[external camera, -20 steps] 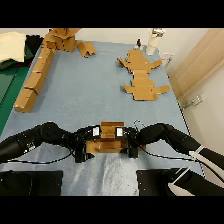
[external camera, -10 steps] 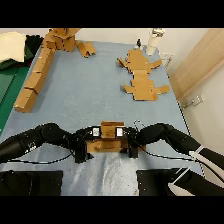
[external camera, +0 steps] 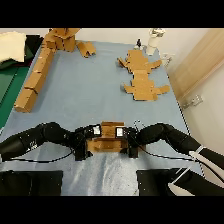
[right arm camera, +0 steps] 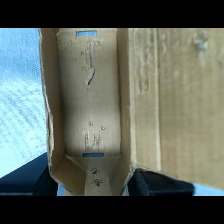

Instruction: Fold the box.

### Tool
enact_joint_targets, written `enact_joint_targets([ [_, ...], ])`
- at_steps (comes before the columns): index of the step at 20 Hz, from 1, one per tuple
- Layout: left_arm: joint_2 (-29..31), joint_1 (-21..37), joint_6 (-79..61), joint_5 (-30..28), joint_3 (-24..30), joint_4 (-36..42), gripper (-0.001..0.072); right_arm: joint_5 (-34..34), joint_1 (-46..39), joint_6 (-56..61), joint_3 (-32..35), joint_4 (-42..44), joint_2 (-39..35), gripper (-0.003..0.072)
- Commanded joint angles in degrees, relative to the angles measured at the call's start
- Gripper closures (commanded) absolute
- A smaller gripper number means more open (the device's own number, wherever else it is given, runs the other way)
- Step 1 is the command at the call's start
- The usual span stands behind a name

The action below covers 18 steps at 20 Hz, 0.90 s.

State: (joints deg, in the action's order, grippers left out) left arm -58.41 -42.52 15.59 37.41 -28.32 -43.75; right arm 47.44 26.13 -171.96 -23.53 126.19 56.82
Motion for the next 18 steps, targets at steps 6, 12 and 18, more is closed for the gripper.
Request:
enact_joint_targets([
  [6, -4.5, -0.4, -7.7, 0.1, -1.9, 7.8, 0.0162, 0.0, 0.0, 0.0, 0.0, 0.0, 0.0, 0.0182],
  [12, -5.5, -0.6, -10.8, -1.4, -1.9, 7.5, 0.0192, 0.0, 0.0, 0.0, 0.0, 0.0, 0.0, 0.0182],
  [18, -5.6, -1.4, -12.4, -4.5, -2.0, 6.6, 0.0476, 0.0, 0.0, 0.0, 0.0, 0.0, 0.0, 0.0183],
])
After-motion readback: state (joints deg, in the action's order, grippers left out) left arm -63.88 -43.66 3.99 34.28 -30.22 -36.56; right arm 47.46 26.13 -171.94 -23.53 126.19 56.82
